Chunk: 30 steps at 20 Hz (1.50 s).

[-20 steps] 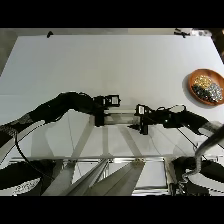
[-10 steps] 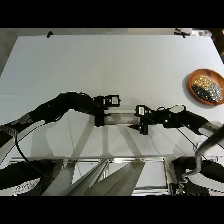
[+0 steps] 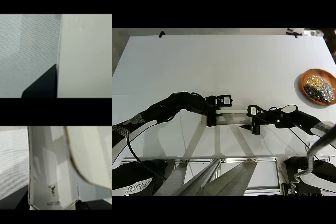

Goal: Fold the box and place the chain.

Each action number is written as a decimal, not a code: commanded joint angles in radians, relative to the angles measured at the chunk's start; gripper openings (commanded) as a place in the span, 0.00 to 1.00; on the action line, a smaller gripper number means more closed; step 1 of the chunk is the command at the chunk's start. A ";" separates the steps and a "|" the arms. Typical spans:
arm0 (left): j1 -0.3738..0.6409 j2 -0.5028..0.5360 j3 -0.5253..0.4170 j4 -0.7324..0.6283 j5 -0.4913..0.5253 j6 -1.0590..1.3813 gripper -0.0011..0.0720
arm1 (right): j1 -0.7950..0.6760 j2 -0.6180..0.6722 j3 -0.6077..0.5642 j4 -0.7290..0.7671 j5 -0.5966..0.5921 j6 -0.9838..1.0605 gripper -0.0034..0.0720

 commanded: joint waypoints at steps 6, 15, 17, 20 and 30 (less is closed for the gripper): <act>0.000 0.000 0.000 0.000 0.000 0.000 0.03 | -0.001 0.000 0.000 0.000 0.000 0.000 0.50; 0.000 0.002 0.000 0.000 0.002 -0.009 0.03 | -0.001 0.000 0.000 0.000 0.000 0.000 0.50; 0.000 0.004 0.000 0.000 0.003 -0.010 0.03 | -0.001 0.000 0.000 0.000 0.000 0.000 0.50; 0.004 0.036 0.000 0.001 0.053 -0.017 0.34 | -0.001 0.000 0.000 0.000 0.000 0.000 0.50; 0.004 0.283 0.000 0.311 0.143 -0.329 0.72 | -0.001 0.000 0.000 0.000 0.002 0.000 0.50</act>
